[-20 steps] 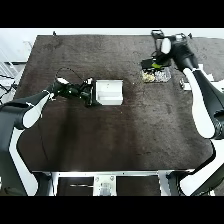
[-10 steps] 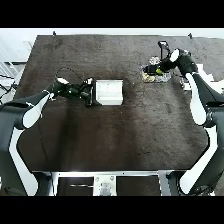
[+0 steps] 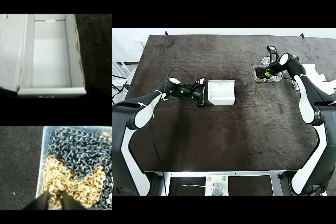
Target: Fold the box and place the chain.
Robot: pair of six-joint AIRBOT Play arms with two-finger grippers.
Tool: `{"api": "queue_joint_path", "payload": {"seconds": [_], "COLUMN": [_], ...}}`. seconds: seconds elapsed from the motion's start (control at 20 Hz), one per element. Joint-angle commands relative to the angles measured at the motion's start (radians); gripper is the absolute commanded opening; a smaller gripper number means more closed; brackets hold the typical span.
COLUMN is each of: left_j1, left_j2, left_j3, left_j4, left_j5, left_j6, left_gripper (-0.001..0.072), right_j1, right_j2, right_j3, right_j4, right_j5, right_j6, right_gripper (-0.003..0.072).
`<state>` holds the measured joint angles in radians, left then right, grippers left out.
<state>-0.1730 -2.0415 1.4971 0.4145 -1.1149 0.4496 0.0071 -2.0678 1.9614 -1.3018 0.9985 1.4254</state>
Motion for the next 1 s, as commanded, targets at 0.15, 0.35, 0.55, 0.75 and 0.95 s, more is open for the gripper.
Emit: {"api": "queue_joint_path", "payload": {"seconds": [0.15,0.35,0.55,0.75,0.95], "left_j1": [-0.001,0.0,-0.001,-0.001,-0.001], "left_j2": [0.0,0.0,0.0,0.0,0.0], "left_j3": [0.0,0.0,0.0,0.0,0.0], "left_j4": [0.0,0.0,0.0,0.0,0.0], "left_j5": [0.001,0.0,0.0,0.0,0.0], "left_j6": [0.0,0.0,0.0,0.0,0.0], "left_gripper": [0.0471,0.0471,0.0471,0.0471,0.0471], "right_j1": [0.003,0.003,0.003,0.003,0.005], "right_j2": [0.004,0.05,0.135,0.263,0.405], "right_j3": [0.032,0.043,0.043,0.043,0.043], "right_j4": [0.008,0.006,0.0,0.0,0.0], "right_j5": [0.023,0.05,0.084,0.102,0.103], "right_j6": [-0.005,-0.005,-0.006,-0.024,-0.05], "right_gripper": [0.001,0.0009,0.0009,0.0009,0.0009]}}
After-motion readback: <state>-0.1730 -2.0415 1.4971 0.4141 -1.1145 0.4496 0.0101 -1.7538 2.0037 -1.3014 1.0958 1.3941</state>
